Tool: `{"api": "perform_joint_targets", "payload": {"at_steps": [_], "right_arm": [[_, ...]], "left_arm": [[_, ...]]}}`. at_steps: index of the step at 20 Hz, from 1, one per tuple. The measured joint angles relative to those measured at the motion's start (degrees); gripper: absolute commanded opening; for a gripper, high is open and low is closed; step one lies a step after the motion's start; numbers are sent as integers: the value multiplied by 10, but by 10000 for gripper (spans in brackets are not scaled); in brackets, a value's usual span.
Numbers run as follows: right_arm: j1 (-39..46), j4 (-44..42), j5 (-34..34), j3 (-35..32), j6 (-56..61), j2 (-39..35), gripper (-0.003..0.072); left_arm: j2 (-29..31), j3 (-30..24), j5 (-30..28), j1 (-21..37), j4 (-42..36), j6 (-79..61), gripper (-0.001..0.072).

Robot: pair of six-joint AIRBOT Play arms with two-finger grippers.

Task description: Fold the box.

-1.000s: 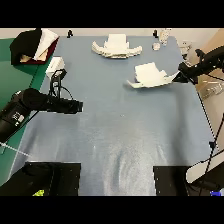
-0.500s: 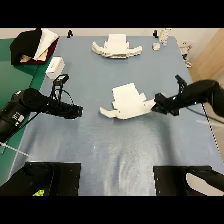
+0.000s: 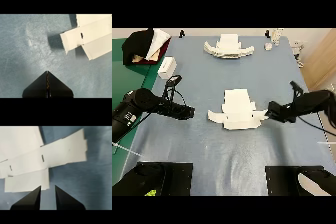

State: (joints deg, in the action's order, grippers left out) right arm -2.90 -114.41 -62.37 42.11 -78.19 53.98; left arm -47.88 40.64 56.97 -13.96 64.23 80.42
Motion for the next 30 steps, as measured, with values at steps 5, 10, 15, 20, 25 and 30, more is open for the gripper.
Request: {"api": "perform_joint_targets", "payload": {"at_steps": [5,10,15,20,25,30], "right_arm": [[143,27,-77,118,-99,99,284],[200,-61,-106,164,-259,239,284],[206,-131,-130,174,-364,308,283],[179,-153,-136,176,-402,340,283],[139,-159,-142,176,-410,356,64],[99,-162,-146,175,-412,351,-1]], "left_arm": [[0,0,0,0,0,0,14],[0,0,2,0,-1,0,14],[0,0,3,0,-2,0,14],[0,0,3,0,-2,0,14],[0,0,5,0,-2,0,14],[0,0,1,1,-3,8,15]]}}
